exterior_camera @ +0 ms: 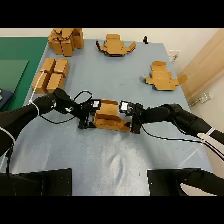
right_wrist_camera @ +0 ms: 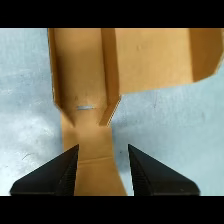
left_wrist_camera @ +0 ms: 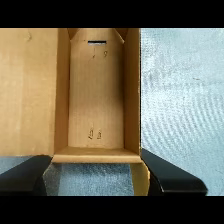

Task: Fold the box.

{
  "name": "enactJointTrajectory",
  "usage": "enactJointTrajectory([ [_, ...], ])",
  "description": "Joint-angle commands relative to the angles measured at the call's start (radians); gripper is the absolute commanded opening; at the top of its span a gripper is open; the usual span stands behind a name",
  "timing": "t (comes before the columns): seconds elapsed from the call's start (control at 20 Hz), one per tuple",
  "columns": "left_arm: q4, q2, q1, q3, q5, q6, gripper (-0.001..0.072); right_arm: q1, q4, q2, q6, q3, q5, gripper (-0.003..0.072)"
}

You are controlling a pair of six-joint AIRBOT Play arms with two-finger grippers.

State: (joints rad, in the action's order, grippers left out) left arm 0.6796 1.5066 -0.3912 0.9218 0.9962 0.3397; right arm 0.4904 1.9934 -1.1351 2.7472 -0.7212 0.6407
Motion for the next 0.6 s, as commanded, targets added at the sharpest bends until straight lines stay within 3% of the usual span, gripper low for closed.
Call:
enactJointTrajectory([
  [0.0, 0.002, -0.001, 0.000, 0.001, -0.003, 0.000, 0.0022, 0.011, 0.042, -0.026, 0.056, -0.003, -0.068, 0.0473],
  [0.35, 0.002, -0.001, 0.000, 0.001, -0.002, 0.000, 0.0021, 0.040, 0.102, -0.102, 0.064, -0.009, -0.066, 0.0459],
  [0.45, 0.002, -0.001, 0.000, 0.001, -0.002, 0.000, 0.0021, 0.055, 0.103, -0.118, 0.069, -0.009, -0.107, 0.0388],
  [0.5, 0.002, -0.001, 0.000, 0.001, -0.002, 0.000, 0.0021, 0.060, 0.111, -0.130, 0.075, -0.009, -0.123, 0.0271],
  [0.55, 0.002, -0.001, 0.000, 0.001, -0.002, 0.000, 0.0021, 0.063, 0.122, -0.141, 0.080, -0.010, -0.130, 0.0215],
])
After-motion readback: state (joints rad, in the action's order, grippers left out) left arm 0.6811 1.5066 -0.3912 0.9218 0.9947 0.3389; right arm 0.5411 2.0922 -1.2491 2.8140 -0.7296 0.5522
